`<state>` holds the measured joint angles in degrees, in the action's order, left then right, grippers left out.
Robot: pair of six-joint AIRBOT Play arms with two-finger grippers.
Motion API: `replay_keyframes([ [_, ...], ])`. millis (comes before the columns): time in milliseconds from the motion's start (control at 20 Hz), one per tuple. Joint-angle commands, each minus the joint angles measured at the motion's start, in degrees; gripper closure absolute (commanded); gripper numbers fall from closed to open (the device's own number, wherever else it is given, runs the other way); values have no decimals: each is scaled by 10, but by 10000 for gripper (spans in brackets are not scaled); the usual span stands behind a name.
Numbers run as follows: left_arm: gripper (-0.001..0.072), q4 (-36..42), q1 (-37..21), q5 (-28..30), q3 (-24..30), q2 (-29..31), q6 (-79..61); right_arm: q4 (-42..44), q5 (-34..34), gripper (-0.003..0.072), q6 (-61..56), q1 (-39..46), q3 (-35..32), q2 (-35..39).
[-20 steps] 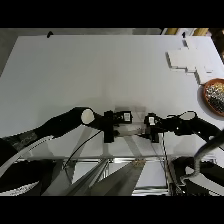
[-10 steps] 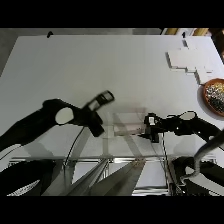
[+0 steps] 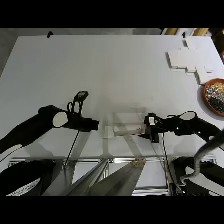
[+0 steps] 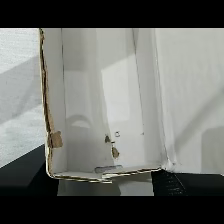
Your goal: Fold the box and place the chain.
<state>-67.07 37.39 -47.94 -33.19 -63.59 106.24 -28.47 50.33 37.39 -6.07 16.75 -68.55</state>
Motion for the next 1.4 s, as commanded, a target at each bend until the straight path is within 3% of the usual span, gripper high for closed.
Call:
replay_keyframes([
  [0, 703, 84, -2, 33, 21, -24, -18, 0, 0, 225, 0, 0, 0, 0],
  [300, 704, 203, 1, 44, 21, -56, -104, 0, 0, 225, 0, 0, 0, 0],
  [550, 705, 241, 24, 46, 19, -64, -143, 0, 0, 225, 0, 0, 0, 0],
  [800, 699, 248, 34, 58, -3, -28, -149, 0, 0, 225, 0, 0, 0, 0],
  [850, 679, 248, 34, 58, -11, -26, -149, 0, 0, 225, 0, 0, 0, 0],
  [950, 561, 248, 35, 59, -24, -26, -149, 0, 0, 225, 0, 0, 0, 0],
  [1300, 543, 252, 43, 68, -27, -27, -148, 0, 0, 225, 0, 0, 0, 0],
  [1350, 494, 255, 46, 70, -27, -27, -148, 0, 0, 225, 0, 0, 0, 0],
])
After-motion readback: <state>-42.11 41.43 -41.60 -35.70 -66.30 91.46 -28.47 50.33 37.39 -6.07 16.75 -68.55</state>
